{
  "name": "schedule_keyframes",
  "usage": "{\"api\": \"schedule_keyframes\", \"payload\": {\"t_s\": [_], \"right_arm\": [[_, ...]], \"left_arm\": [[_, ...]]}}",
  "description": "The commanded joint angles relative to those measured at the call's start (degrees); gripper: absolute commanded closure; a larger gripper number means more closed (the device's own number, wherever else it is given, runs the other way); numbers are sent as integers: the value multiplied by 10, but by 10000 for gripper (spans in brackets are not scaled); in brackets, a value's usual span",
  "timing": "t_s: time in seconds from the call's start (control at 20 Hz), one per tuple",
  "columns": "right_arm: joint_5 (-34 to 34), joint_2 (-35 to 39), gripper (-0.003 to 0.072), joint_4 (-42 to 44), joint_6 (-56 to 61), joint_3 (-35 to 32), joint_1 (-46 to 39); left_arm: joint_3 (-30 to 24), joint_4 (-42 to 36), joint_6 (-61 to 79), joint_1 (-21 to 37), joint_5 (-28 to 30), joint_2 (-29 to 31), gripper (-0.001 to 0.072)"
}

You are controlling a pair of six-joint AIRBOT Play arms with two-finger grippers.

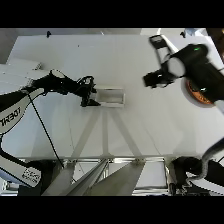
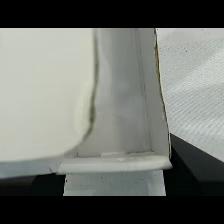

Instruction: Fold the box and place the chain.

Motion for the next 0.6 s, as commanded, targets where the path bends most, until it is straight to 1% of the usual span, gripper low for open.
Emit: {"api": "schedule_keyframes", "payload": {"t_s": [0.0,0.15,0.3,0.4,0.45,0.55], "right_arm": [[19,23,310,-18,-73,-1,-116],[-22,22,310,-18,-93,-17,-216],[-68,12,309,-18,-117,-61,-310],[-72,-19,306,-16,-119,-72,-379],[-75,-39,285,-16,-119,-72,-409],[-87,-80,283,-16,-120,-73,-461]], "left_arm": [[0,0,0,0,0,0,214],[0,0,0,0,0,0,214],[0,0,0,0,0,0,214],[0,0,0,0,0,0,214],[0,0,0,0,0,0,214],[0,0,0,0,0,0,214]]}}
